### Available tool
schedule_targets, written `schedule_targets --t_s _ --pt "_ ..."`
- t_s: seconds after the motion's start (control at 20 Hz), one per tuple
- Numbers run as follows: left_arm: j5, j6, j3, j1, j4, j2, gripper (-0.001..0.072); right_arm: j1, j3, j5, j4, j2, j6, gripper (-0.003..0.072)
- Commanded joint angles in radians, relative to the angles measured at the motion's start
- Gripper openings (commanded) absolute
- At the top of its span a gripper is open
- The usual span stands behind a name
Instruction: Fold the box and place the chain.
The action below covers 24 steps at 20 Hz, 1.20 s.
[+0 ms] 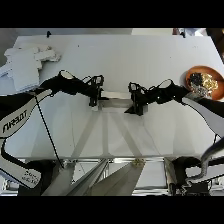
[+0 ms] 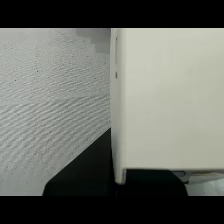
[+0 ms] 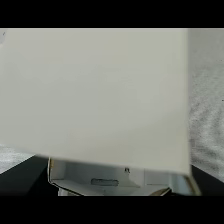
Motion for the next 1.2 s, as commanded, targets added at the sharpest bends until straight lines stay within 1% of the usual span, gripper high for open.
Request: schedule_targets --t_s 0.0,0.15,0.2,0.25,0.3,0.35,0.6,0.85,1.0,1.15 --pt "0.0 0.0 0.001 0.001 0.0 0.0 0.0012 0.001 0.0 0.0 0.0 0.0 0.0 0.0309" --pt "0.0 0.0 0.001 0.001 0.0 0.0 0.0017 0.001 0.0 0.0 0.0 0.0 0.0 0.0309" --pt "0.0 0.0 0.001 0.001 0.0 0.0 0.0079 0.001 0.0 0.0 0.0 0.0 0.0 0.0309" --pt "0.0 0.0 0.001 0.001 0.0 0.0 0.0203 0.001 0.0 0.0 0.0 0.0 0.0 0.0309" --pt "0.0 0.0 0.001 0.001 0.0 0.002 0.0359 0.001 0.0 0.0 0.0 0.0 0.0 0.0309" --pt "0.0 0.0 0.001 0.001 0.0 0.003 0.0429 0.001 0.0 0.0 0.0 0.0 0.0 0.0309" --pt "0.005 0.0 0.001 0.002 0.005 0.027 0.0426 0.001 0.0 0.0 0.0 0.0 0.0 0.0309" --pt "0.045 0.0 0.001 0.005 0.015 0.085 0.0426 0.001 0.0 0.0 0.0 0.0 0.0 0.0309" --pt "0.028 -0.013 0.001 0.017 0.074 0.137 0.0426 0.001 0.0 0.0 0.0 0.0 0.0 0.0309" --pt "0.013 -0.106 0.001 0.017 0.203 0.191 0.0426 0.001 0.0 0.0 0.0 0.0 0.0 0.0309"
